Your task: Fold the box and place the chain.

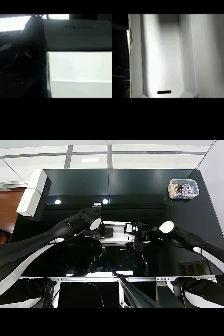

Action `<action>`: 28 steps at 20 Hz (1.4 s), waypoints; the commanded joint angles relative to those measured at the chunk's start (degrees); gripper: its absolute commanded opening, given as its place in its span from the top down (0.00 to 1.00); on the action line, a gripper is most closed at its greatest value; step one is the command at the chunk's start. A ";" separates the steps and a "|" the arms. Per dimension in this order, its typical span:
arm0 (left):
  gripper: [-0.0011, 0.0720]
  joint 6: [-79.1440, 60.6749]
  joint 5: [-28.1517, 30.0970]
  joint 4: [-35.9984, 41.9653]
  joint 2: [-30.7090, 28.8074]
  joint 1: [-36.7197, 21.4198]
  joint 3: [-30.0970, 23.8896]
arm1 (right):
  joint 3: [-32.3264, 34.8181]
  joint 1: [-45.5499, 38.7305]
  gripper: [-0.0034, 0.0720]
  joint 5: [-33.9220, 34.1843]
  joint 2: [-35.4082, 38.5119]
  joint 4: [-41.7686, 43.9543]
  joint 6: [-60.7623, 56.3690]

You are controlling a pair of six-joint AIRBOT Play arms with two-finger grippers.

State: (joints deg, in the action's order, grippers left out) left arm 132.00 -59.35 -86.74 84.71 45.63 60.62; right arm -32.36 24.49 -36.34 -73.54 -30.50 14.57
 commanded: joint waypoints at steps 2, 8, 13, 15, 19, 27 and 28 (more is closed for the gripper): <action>0.96 0.04 0.15 0.22 0.02 -0.04 0.04 | 0.00 0.04 0.93 -0.04 -0.02 0.00 0.00; 0.95 0.02 0.17 0.22 0.02 -0.04 0.04 | -0.02 0.04 0.93 -0.07 -0.02 0.00 0.02; 0.95 0.04 0.11 0.22 0.02 -0.04 0.04 | -0.04 0.00 0.01 -0.59 1.22 -0.94 -4.28; 0.96 0.02 -0.44 0.33 0.02 -0.04 0.04 | -0.04 0.00 0.01 -1.62 4.44 -4.11 -5.33; 0.96 -0.50 -3.74 0.17 0.02 -0.20 0.04 | -0.04 -0.92 0.01 -7.58 9.68 -13.55 -9.90; 0.95 -0.59 -3.39 0.00 0.02 -0.22 0.04 | -0.02 -0.90 0.04 -7.74 9.64 -11.34 -6.75; 0.95 -0.59 -3.23 0.00 0.02 -0.22 0.04 | -0.02 -0.90 0.26 -7.23 9.42 -9.70 -5.64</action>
